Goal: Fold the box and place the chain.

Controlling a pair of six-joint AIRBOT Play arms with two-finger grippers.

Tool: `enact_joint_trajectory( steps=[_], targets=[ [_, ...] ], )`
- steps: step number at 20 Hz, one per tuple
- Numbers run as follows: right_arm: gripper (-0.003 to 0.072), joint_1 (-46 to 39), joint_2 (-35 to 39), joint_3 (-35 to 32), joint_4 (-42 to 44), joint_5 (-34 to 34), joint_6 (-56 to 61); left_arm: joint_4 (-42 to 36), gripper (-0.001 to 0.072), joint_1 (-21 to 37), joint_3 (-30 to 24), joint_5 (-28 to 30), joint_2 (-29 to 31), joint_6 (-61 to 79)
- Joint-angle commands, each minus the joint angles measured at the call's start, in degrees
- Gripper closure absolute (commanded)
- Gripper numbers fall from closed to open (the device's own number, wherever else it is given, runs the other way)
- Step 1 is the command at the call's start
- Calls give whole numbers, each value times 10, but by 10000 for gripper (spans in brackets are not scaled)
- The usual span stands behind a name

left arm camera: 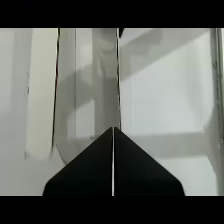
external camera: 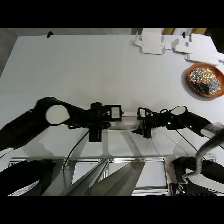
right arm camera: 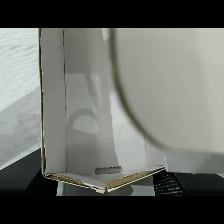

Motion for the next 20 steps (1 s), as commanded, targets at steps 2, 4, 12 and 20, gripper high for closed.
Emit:
enact_joint_trajectory(
  steps=[2,4,12,20],
  targets=[
    [379,0,0,0,0,0,0,-47,702,-35,0,216,-82,20],
    [379,0,0,0,0,0,0,-96,702,-16,0,294,-112,17],
    [379,0,0,0,0,0,0,-198,701,22,0,276,-213,3],
    [379,0,0,0,0,0,0,-14,703,60,0,47,-83,-108]
  ],
)
